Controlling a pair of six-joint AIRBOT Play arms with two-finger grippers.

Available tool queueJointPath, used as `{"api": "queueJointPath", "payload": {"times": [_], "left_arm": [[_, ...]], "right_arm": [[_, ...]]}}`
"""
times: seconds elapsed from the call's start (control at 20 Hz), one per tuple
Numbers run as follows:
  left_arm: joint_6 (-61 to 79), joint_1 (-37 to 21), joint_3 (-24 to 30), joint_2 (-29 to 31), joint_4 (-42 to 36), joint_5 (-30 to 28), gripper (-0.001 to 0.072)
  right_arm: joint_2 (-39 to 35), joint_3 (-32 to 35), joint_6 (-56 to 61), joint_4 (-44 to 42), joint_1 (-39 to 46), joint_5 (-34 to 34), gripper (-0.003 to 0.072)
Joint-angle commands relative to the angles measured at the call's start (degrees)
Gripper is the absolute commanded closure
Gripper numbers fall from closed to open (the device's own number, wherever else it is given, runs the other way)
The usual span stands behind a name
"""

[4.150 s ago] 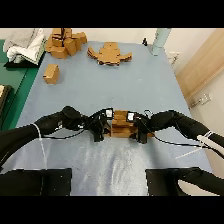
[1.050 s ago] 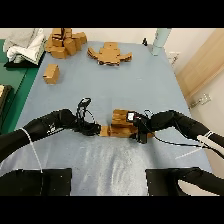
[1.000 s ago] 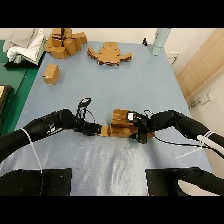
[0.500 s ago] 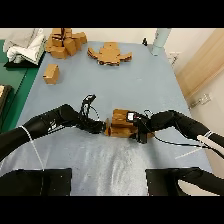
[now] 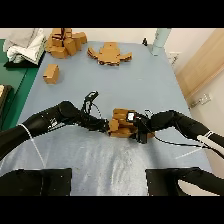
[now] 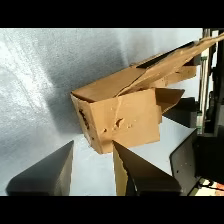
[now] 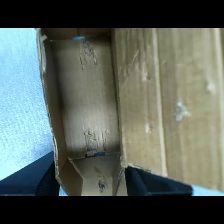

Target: Fold the box.

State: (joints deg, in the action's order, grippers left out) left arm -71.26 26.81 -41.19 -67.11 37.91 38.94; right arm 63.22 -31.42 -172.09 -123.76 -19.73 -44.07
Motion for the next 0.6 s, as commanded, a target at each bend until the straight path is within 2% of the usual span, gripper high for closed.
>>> {"api": "queueJointPath", "payload": {"times": [0.0,0.4,0.5,0.55], "left_arm": [[4.5,0.4,-0.1,-0.1,-4.4,-0.1,0.0360],[5.9,0.7,-0.1,-1.1,-5.9,-1.5,0.0359],[5.2,1.1,-0.2,-2.0,-6.3,-2.2,0.0289],[4.7,1.5,-0.2,-2.6,-6.2,-1.5,0.0289]], "right_arm": [[0.0,0.0,0.0,0.0,0.0,0.1,0.0162],[0.0,0.0,0.0,0.0,0.0,0.1,0.0162],[0.0,0.0,0.0,0.0,0.0,0.1,0.0162],[0.0,0.0,0.0,0.0,0.0,0.1,0.0162]]}}
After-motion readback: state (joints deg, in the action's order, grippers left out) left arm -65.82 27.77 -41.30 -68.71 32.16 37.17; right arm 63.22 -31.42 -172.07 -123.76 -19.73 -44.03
